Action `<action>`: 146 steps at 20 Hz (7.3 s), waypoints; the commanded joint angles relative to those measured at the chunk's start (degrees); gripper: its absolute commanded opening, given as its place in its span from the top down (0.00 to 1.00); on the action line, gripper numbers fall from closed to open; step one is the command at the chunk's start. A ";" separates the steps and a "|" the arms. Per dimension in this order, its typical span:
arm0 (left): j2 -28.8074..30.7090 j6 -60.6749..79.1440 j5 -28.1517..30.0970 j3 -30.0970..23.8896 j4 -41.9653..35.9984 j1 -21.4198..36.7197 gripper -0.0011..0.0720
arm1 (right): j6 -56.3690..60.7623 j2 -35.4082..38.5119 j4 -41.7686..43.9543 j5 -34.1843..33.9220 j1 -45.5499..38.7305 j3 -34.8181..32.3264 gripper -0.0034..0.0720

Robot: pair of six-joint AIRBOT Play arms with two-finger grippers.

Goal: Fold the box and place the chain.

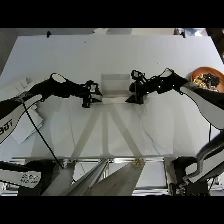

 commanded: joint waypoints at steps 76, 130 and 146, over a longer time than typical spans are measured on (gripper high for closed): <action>13.11 -79.54 -7.98 -6.82 28.24 13.81 0.98 | -0.04 -0.04 -0.02 0.04 0.04 0.00 0.35; 13.35 -89.26 1.18 -6.82 11.08 7.13 0.99 | -0.04 -0.04 0.00 0.04 0.04 0.00 0.35; 4.90 -81.09 4.26 -6.82 -1.86 3.91 0.98 | -0.04 -0.04 -0.02 0.04 0.04 0.00 0.35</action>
